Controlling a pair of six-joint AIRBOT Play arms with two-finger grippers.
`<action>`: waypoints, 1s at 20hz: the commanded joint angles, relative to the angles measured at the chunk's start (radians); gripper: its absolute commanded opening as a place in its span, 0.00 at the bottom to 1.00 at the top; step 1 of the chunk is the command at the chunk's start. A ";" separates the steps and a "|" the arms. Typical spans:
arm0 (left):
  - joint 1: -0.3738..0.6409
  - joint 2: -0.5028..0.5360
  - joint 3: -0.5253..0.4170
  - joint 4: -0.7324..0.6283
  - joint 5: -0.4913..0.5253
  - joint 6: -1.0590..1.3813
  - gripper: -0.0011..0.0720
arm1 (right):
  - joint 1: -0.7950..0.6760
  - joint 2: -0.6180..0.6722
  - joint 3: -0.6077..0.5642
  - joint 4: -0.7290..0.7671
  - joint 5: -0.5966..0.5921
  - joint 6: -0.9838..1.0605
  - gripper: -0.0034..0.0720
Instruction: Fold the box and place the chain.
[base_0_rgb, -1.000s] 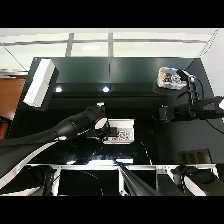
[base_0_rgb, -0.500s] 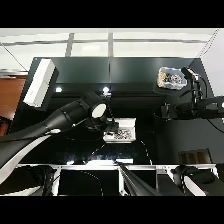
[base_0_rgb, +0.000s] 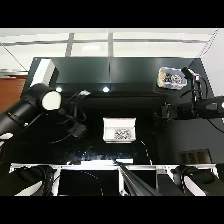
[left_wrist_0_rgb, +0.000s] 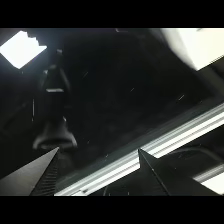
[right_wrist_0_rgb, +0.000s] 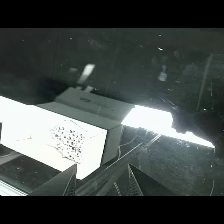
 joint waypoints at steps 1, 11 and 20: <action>0.224 0.057 -0.225 -0.314 0.184 0.324 0.76 | -0.001 0.001 0.000 -0.003 0.000 0.000 0.54; 0.348 0.047 -0.447 -0.821 0.493 1.539 1.00 | -0.001 0.001 0.000 -0.007 -0.019 0.000 0.54; 0.123 -0.102 -0.447 -0.882 0.625 1.844 0.99 | -0.001 0.001 0.000 -0.074 -0.046 0.000 0.54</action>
